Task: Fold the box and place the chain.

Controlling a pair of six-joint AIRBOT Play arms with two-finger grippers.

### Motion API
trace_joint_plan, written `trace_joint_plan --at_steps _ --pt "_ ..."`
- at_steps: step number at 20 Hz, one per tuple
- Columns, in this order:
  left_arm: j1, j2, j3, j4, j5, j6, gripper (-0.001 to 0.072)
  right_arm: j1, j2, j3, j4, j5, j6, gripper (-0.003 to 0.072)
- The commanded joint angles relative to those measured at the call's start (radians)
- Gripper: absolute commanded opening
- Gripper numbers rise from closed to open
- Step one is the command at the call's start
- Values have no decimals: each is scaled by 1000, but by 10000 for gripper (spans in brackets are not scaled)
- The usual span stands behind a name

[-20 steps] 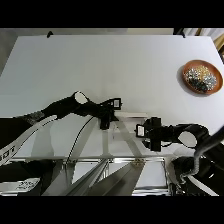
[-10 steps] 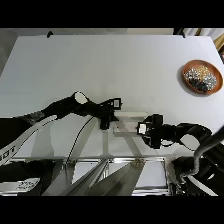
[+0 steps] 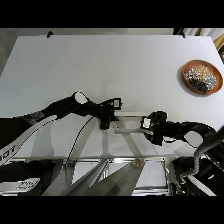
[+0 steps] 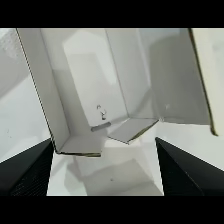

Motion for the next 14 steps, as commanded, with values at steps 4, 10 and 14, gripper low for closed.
trace_joint_plan --at_steps 4,10,14 --pt "-1 -1 -1 0 0 0 10 -124 -58 1 174 -1 -282 696" --pt "-1 -1 -1 0 0 0 10 -205 -95 1 259 10 -341 696" --pt "-1 -1 -1 0 0 0 10 -205 -146 1 356 -1 -446 696"
